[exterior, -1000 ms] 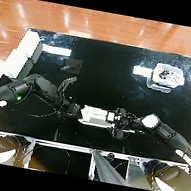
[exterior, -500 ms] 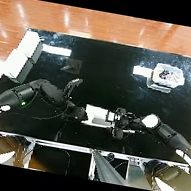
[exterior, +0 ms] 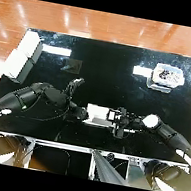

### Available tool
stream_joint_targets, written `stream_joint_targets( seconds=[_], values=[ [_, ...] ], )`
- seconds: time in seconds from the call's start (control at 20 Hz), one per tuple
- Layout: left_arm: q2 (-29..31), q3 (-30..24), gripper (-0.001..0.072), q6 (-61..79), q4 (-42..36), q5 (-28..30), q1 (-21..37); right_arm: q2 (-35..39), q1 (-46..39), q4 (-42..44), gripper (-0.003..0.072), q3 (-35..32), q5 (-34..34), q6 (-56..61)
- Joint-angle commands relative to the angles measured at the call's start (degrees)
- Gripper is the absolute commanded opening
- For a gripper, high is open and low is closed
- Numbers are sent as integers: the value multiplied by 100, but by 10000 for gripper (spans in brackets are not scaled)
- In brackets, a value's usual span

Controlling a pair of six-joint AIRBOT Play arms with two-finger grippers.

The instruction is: Fold the box and place the chain.

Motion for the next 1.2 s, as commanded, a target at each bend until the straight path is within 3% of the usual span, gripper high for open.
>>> stream_joint_targets(
  seconds=[0.0, 0.55, 1.15],
  values=[
    [170, 4, 624, -46, 282, -31, 24, -2, 7, -2, 543, 4, 15, 0],
    [612, -22, 623, 345, 894, -332, -76, -2, 7, -2, 544, 4, 13, 0],
    [1635, -651, 616, 968, 1016, -723, -120, -2, 7, -2, 544, 4, 13, 0]
  ],
)
